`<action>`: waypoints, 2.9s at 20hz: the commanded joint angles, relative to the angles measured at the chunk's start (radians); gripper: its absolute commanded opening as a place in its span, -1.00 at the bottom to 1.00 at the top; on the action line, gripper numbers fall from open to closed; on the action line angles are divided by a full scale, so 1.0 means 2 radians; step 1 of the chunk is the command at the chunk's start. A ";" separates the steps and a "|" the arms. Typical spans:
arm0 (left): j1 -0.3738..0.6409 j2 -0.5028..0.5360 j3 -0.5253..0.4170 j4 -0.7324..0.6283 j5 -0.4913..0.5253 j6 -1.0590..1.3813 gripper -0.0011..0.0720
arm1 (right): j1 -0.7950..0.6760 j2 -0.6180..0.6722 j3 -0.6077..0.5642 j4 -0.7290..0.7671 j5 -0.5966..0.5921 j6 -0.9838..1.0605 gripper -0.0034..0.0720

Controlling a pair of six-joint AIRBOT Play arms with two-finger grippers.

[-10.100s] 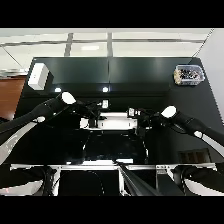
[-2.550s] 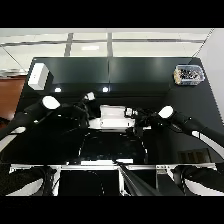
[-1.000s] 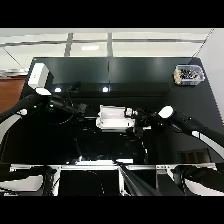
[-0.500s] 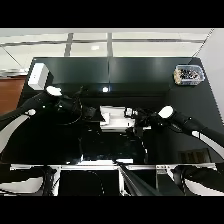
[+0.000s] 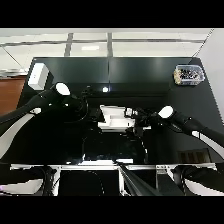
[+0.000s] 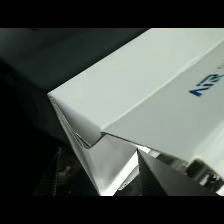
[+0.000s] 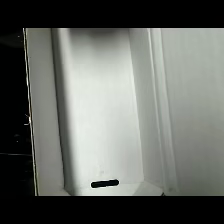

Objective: Fold the box and place the chain.

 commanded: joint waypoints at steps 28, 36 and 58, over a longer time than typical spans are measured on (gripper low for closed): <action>-0.208 -0.044 0.078 0.349 0.025 -0.478 0.27 | 0.000 0.000 0.000 -0.001 0.000 0.000 0.16; -0.208 -0.043 0.104 0.359 0.015 -0.477 0.27 | 0.000 0.000 0.000 -0.001 0.000 0.000 0.16; -0.199 -0.045 0.106 0.349 0.016 -0.498 -0.90 | 0.000 0.000 0.000 -0.001 0.000 0.000 0.16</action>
